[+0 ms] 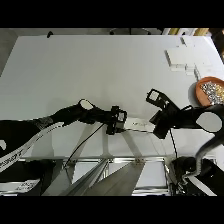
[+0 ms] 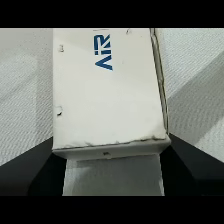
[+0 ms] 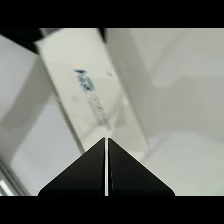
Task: Fold the box and place the chain.
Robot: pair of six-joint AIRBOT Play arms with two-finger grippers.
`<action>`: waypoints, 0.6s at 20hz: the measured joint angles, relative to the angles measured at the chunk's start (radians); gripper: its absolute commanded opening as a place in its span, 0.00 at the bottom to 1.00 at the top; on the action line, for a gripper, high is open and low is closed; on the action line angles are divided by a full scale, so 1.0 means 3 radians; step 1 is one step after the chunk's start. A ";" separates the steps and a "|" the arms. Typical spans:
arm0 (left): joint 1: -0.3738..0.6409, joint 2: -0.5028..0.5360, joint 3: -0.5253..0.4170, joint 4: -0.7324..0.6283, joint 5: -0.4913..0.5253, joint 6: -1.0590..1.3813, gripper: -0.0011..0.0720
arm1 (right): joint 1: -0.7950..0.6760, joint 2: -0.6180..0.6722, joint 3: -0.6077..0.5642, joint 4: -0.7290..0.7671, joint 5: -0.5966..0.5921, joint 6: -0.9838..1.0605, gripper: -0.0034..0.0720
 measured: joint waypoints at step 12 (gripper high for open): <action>0.0020 0.0000 0.0000 -0.0023 0.0074 0.0001 0.11 | 0.0000 -0.0134 0.0003 -0.1218 0.0395 0.2176 0.07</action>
